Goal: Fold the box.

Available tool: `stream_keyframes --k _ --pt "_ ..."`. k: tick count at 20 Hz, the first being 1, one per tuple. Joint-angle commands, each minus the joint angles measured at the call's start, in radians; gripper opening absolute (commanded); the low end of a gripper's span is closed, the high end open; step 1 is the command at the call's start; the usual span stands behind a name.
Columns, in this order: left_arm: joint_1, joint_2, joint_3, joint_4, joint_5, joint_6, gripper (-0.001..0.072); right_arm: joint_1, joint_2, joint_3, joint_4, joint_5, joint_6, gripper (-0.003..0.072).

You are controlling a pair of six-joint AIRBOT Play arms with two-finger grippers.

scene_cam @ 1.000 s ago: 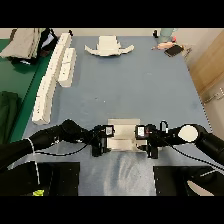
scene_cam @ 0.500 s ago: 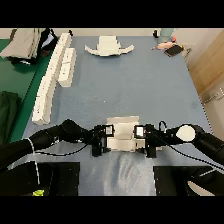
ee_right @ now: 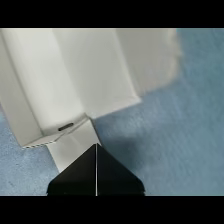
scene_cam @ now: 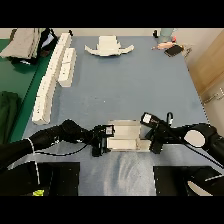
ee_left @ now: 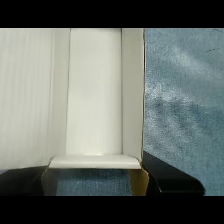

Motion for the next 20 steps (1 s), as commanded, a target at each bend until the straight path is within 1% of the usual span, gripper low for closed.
stream_keyframes --k 1,2,3,4,5,9,12,14,16,18,20 --pt "0.0 0.0 0.001 0.001 0.001 0.0 0.0509 -0.001 0.076 0.048 -0.461 0.127 0.792 0.0003" --pt "0.0 0.0 0.001 0.001 0.001 0.0 0.0509 -0.004 0.077 0.051 -0.549 0.205 0.978 0.0002" --pt "0.0 0.0 0.001 0.001 0.001 0.0 0.0509 -0.019 0.07 0.048 -0.562 0.261 1.085 0.0003" --pt "0.0 0.0 0.001 0.001 0.001 0.0 0.0509 -0.038 0.056 0.043 -0.532 0.289 1.141 0.0002" --pt "0.0 0.0 0.001 0.001 0.001 0.0 0.0509 -0.057 0.035 0.033 -0.477 0.29 1.151 0.0002" --pt "0.0 0.0 0.001 0.001 0.001 0.0 0.0509 -0.076 -0.095 -0.002 -0.335 0.277 1.125 0.0001" --pt "0.0 0.0 0.001 0.001 0.0 0.0 0.0509 -0.075 -0.169 -0.003 -0.116 0.221 0.967 0.0001" --pt "0.0 0.0 0.001 0.001 0.001 0.0 0.0509 -0.074 -0.169 -0.003 0.035 0.16 0.897 0.0001" --pt "0.0 0.0 0.001 0.001 0.001 0.0 0.0509 -0.072 -0.148 -0.003 0.148 0.107 0.84 0.0001" --pt "0.0 0.0 0.001 0.001 0.001 0.0 0.0509 -0.073 -0.112 -0.003 0.198 0.08 0.828 0.0002" --pt "0.0 0.0 0.001 0.001 0.001 0.0 0.0509 -0.073 -0.069 -0.003 0.205 0.081 0.828 0.0002"
